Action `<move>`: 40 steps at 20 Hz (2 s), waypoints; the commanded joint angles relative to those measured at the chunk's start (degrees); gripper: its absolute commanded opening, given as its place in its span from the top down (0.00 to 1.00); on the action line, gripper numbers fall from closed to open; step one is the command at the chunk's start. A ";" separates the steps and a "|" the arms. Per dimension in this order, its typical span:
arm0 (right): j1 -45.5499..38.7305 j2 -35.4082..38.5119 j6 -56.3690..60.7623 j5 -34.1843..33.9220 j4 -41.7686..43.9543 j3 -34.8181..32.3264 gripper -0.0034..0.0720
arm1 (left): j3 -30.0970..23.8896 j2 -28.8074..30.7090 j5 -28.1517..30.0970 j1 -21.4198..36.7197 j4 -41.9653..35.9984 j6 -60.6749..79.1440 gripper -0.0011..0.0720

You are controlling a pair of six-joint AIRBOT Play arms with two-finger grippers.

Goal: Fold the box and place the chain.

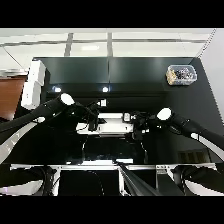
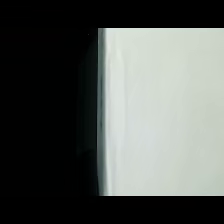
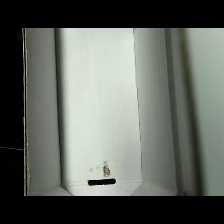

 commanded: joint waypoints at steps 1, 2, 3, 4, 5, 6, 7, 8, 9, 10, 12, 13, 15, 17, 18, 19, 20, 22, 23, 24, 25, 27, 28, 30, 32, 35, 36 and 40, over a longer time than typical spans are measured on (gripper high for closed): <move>0.02 -0.04 0.02 -0.07 -0.13 0.04 0.13 | 0.07 0.00 -0.20 0.02 0.02 -0.31 0.94; 0.02 -0.04 0.02 -0.04 -0.13 0.04 0.34 | 0.07 0.00 -0.13 0.02 0.02 -1.27 0.94; 0.02 -0.04 0.02 -0.07 -0.13 0.04 0.35 | 0.07 0.00 -0.09 0.02 0.04 -1.53 0.94; 0.02 -0.04 0.02 -0.07 -0.13 0.04 0.35 | 0.07 0.07 -0.09 0.02 0.04 -1.53 0.94; 0.02 -0.04 0.02 -0.07 -0.13 0.04 0.35 | 0.09 0.26 -0.07 0.02 0.04 -1.53 0.86; 0.02 -0.04 0.02 -0.07 -0.13 0.04 0.35 | 0.09 0.76 -0.07 0.07 0.04 -1.57 0.64; 0.02 -0.04 0.02 -0.04 -0.13 0.04 0.35 | 0.15 1.79 -0.04 0.39 0.61 -2.82 0.42; 0.02 -0.04 0.02 -0.04 -0.13 0.04 0.35 | 0.48 3.48 -0.17 1.16 2.51 -6.14 0.19; 0.02 -0.04 0.02 -0.04 -0.13 0.04 0.35 | 0.85 5.53 -0.09 2.25 5.49 -10.36 0.08; 0.02 -0.04 0.02 -0.04 -0.15 0.04 0.37 | 1.31 8.13 -0.26 3.87 9.62 -15.98 0.02; 0.02 -0.04 0.02 0.00 -0.15 0.04 0.37 | 1.57 13.42 -2.36 8.02 17.66 -26.14 0.02; 0.04 -0.04 0.02 0.00 -0.17 0.04 0.37 | 1.57 15.67 -5.40 10.54 20.28 -31.04 0.03; 0.02 -0.04 -0.02 0.22 -0.20 0.04 0.58 | 1.57 17.70 -15.56 14.86 20.92 -41.18 0.05; 0.02 -0.04 -0.13 0.26 -0.17 0.04 0.79 | 0.72 17.29 -25.70 16.50 18.34 -50.27 0.48; 0.02 -0.04 -0.13 0.26 -0.17 0.04 0.78 | -0.39 17.05 -28.85 16.35 14.93 -49.88 0.86; 0.02 -0.04 -0.11 0.26 -0.15 0.04 0.78 | -1.90 16.79 -30.14 15.63 9.97 -47.43 0.95; 0.02 -0.04 -0.11 0.28 -0.15 0.04 0.78 | -3.72 16.48 -29.11 14.40 4.13 -45.11 0.95; 0.02 -0.04 -0.09 0.39 -0.15 0.04 0.78 | -6.05 15.28 -22.82 10.95 -5.20 -40.65 0.95; 0.02 -0.04 -0.11 0.39 -0.15 0.04 0.78 | -6.23 14.29 -18.34 8.92 -8.57 -38.42 0.94; 0.02 -0.04 -0.11 0.39 -0.15 0.04 0.78 | -6.16 13.44 -13.31 7.21 -11.17 -36.13 0.95; 0.02 -0.04 -0.11 0.39 -0.15 0.04 0.78 | -6.16 12.79 -7.28 5.70 -14.08 -33.27 0.94; 0.02 -0.04 -0.11 0.39 -0.15 0.04 0.78 | -6.08 12.33 4.07 3.96 -18.80 -28.87 0.94; 0.02 -0.04 -0.11 0.39 -0.15 0.04 0.78 | -6.08 12.31 9.11 3.67 -19.47 -27.98 0.95; 0.02 -0.04 -0.11 0.39 -0.15 0.04 0.78 | -6.08 11.39 16.31 3.74 -15.61 -28.55 0.95; 0.02 -0.04 -0.11 0.39 -0.15 0.04 0.78 | -6.08 8.57 14.12 3.72 -11.89 -29.83 0.95; 0.02 -0.04 -0.11 0.39 -0.15 0.04 0.78 | -6.08 3.72 4.83 3.67 -11.47 -30.10 0.95; 0.02 -0.04 -0.11 0.39 -0.15 0.04 0.78 | -6.08 2.67 4.07 3.54 -11.50 -30.10 0.95; 0.02 -0.04 -0.11 0.39 -0.15 0.04 0.78 | -5.60 4.02 4.74 5.40 -10.99 -29.99 0.95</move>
